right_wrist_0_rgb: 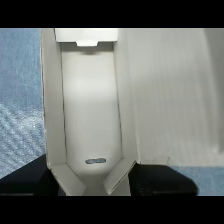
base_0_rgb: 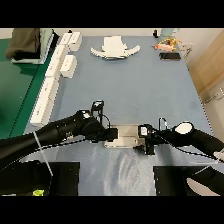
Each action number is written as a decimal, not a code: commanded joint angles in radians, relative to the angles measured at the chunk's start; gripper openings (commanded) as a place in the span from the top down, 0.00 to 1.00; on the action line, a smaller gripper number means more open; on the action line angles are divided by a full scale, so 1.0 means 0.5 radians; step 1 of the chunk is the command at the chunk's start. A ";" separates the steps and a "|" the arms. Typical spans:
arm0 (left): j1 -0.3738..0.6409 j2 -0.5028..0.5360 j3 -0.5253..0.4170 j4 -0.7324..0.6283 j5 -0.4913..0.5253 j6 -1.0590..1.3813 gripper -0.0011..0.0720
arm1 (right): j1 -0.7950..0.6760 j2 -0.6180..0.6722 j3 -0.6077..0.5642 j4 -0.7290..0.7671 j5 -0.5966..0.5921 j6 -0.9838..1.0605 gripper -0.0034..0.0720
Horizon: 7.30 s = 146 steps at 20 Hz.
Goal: Fold the box.
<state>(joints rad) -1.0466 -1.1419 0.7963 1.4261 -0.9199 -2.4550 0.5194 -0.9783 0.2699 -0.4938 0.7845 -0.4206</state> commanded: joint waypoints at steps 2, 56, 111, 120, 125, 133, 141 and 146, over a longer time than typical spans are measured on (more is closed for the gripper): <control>-0.150 -0.156 0.159 0.216 -0.175 -0.357 0.41 | -0.001 0.002 0.002 0.000 0.000 0.001 0.28; -0.249 -0.530 0.338 0.440 -0.346 -0.525 0.96 | -0.001 0.002 0.002 0.001 0.000 0.001 0.28; -0.359 -0.512 0.414 0.611 -0.385 -0.552 0.32 | -0.001 0.002 0.002 0.001 0.000 0.001 0.28; -0.245 0.177 0.427 0.539 -0.833 -0.504 0.35 | -0.001 0.002 0.002 0.000 0.000 0.001 0.28; 0.024 0.620 0.426 0.066 -1.038 0.079 0.96 | -0.001 0.002 0.002 0.001 0.000 0.001 0.28; 0.092 0.718 0.400 0.330 -0.529 1.493 0.96 | -0.001 0.002 0.002 0.001 0.000 0.001 0.28; 1.234 0.723 -0.182 -0.822 0.019 3.729 0.00 | -0.001 0.002 0.002 0.001 -0.001 0.001 0.28; 1.306 0.634 -0.631 -1.447 0.068 4.901 0.00 | -0.001 0.002 0.002 0.000 0.000 0.001 0.28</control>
<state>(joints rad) -0.4381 -0.8043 0.5999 0.9386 -0.9298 -0.4156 0.5198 -0.9783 0.2699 -0.4938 0.7841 -0.4202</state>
